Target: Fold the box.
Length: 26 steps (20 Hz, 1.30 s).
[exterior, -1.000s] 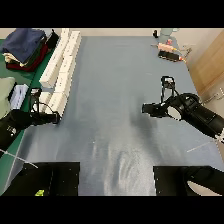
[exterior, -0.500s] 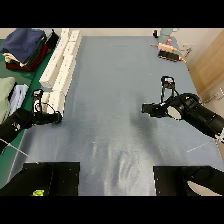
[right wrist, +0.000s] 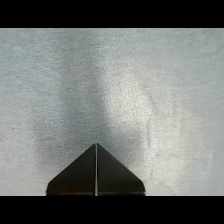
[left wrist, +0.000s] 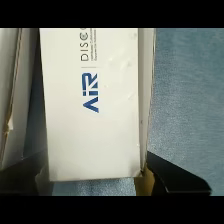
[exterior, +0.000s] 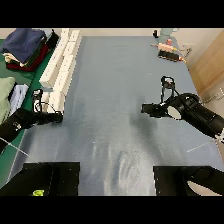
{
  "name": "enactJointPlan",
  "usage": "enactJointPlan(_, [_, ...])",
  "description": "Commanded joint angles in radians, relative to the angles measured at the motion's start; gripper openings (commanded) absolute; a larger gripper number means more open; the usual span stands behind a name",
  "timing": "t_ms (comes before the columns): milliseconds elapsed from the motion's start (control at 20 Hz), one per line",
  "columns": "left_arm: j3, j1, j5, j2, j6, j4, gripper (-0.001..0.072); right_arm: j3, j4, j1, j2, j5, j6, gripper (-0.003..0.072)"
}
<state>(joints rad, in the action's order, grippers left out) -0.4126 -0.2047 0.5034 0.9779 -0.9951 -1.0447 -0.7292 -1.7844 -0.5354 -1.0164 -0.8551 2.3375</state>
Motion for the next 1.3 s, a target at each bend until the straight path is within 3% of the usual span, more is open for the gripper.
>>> enactJointPlan(0, [0.0, -0.001, 0.011, -0.003, 0.0, -0.008, 0.0694, 0.0, 0.005, 0.0, 0.0, -0.001, 0.0, 0.0017])
enactJointPlan(150, [-0.023, -0.003, 0.111, -0.033, -0.001, -0.054, 0.0694, 0.0, 0.011, 0.0, 0.0, -0.001, -0.001, 0.0017])
enactJointPlan(400, [-0.164, -0.003, 0.536, -0.135, -0.126, -0.214, 0.0694, 0.0, 0.012, 0.0, 0.0, 0.0, -0.001, 0.0017])
enactJointPlan(550, [-0.261, -0.003, 0.723, -0.2, -0.203, -0.269, 0.0694, 0.0, 0.012, 0.0, 0.0, 0.0, -0.001, 0.0017])
enactJointPlan(650, [-0.317, 0.0, 0.797, -0.234, -0.256, -0.224, 0.0691, -0.001, 0.017, 0.0, -0.001, 0.0, -0.007, 0.0017])
enactJointPlan(700, [-0.335, 0.0, 0.807, -0.242, -0.274, -0.156, 0.0477, -0.001, 0.038, 0.0, -0.001, 0.006, -0.042, 0.0017])
enactJointPlan(750, [-0.348, 0.002, 0.808, -0.243, -0.266, -0.06, 0.0121, -0.001, 0.075, 0.0, -0.003, 0.025, -0.088, 0.0017])
enactJointPlan(800, [-0.355, 0.015, 0.793, -0.238, -0.234, 0.026, 0.0015, -0.001, 0.122, 0.0, -0.008, 0.05, -0.135, 0.0017])
enactJointPlan(900, [-0.371, 0.101, 0.708, -0.204, -0.225, 0.118, 0.0015, -0.005, 0.203, 0.0, -0.031, 0.098, -0.215, 0.0016])
enactJointPlan(1000, [-0.414, 0.236, 0.63, -0.129, -0.227, 0.116, 0.0014, -0.045, 0.224, 0.0, -0.079, 0.091, -0.26, 0.0016])
enactJointPlan(1250, [-0.589, 0.509, 0.524, 0.148, -0.256, 0.117, 0.0014, -0.214, 0.237, 0.0, -0.218, 0.038, -0.315, 0.0016])
